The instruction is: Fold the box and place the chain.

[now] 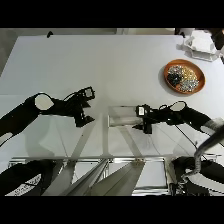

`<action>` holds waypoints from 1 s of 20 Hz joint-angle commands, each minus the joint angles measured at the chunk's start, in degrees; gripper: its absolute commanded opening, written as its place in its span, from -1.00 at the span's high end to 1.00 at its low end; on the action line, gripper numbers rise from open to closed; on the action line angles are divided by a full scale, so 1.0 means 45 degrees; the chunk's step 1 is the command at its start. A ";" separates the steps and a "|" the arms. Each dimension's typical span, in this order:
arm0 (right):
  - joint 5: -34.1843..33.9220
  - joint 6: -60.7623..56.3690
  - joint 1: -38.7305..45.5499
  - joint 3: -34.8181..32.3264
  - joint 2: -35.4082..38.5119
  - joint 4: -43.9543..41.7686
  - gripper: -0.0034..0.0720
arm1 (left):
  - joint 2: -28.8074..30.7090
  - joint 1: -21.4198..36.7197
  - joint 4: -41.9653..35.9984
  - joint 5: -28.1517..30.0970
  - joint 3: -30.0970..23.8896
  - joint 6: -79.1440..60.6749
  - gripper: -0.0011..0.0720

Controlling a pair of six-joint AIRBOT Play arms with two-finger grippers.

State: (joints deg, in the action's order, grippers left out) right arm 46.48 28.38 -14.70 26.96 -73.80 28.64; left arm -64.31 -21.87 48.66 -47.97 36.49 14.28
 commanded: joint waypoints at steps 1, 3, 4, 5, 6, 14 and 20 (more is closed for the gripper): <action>0.0005 0.0005 0.0000 0.0005 0.0000 0.0000 -0.06 | -0.1355 0.0607 -0.3949 -0.0447 -0.0408 -0.7499 -0.94; 0.0010 0.0000 0.0000 0.0005 0.0000 0.0000 -0.06 | -0.2351 0.0379 -0.5173 -0.1477 -0.0408 -1.0588 -0.97; 0.0005 0.0000 0.0000 0.0005 0.0000 0.0000 -0.06 | -0.2769 0.0199 -0.5518 -0.1525 -0.0408 -1.1191 -0.97; 0.0005 0.0000 0.0000 0.0005 0.0000 0.0000 -0.06 | -0.3079 0.0005 -0.5625 -0.1384 -0.0408 -1.1147 -0.97; 0.0010 0.0000 0.0000 0.0005 0.0000 0.0000 -0.06 | -0.3337 -0.0151 -0.5620 -0.1263 -0.0408 -1.0977 -0.97; 0.0010 0.0000 0.0000 0.0005 0.0000 0.0000 -0.06 | -0.3925 -0.1049 -0.6334 -0.0010 -0.0408 -1.0210 -0.97; 0.0005 0.0000 0.0000 0.0005 0.0000 0.0000 -0.06 | -0.4027 -0.1088 -0.6363 0.0471 -0.0408 -0.9661 -0.97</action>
State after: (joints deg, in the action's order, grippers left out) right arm 46.50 28.40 -14.70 26.96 -73.80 28.64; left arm -82.21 -26.55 20.53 -47.27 34.70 -30.70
